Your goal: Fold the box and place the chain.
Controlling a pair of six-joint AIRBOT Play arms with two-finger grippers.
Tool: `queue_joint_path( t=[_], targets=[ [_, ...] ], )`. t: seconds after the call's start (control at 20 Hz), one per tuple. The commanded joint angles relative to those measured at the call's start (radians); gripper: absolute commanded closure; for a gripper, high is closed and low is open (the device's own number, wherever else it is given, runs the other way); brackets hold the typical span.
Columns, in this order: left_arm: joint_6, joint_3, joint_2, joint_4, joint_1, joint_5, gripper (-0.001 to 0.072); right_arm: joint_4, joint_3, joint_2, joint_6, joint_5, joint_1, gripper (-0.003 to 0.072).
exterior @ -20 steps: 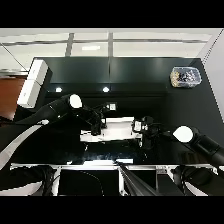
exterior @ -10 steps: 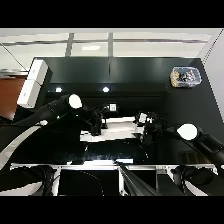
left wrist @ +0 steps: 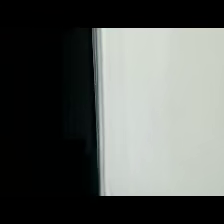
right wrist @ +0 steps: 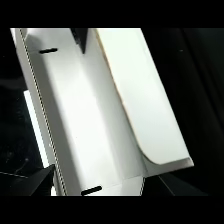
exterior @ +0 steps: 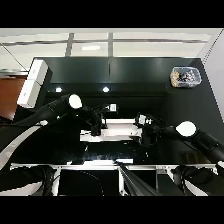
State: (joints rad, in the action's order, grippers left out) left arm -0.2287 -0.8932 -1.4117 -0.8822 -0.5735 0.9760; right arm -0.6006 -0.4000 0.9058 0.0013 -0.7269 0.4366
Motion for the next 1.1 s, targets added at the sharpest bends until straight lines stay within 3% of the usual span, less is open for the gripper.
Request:
queue_joint_path(
  t=[0.0,0.5,1.05],
  targets=[
    [-0.002,-0.001,0.001,-0.005,0.000,-0.004,0.0681,0.024,0.010,0.031,-0.026,-0.054,0.000,-0.0021],
    [-0.051,0.000,0.000,-0.019,-0.008,-0.029,0.0682,0.024,0.010,0.143,-0.246,-0.045,0.000,-0.0021],
    [-0.049,0.000,-0.002,-0.027,-0.040,-0.078,0.0681,0.021,0.010,0.166,-0.257,-0.002,0.000,-0.0019]
  ],
)
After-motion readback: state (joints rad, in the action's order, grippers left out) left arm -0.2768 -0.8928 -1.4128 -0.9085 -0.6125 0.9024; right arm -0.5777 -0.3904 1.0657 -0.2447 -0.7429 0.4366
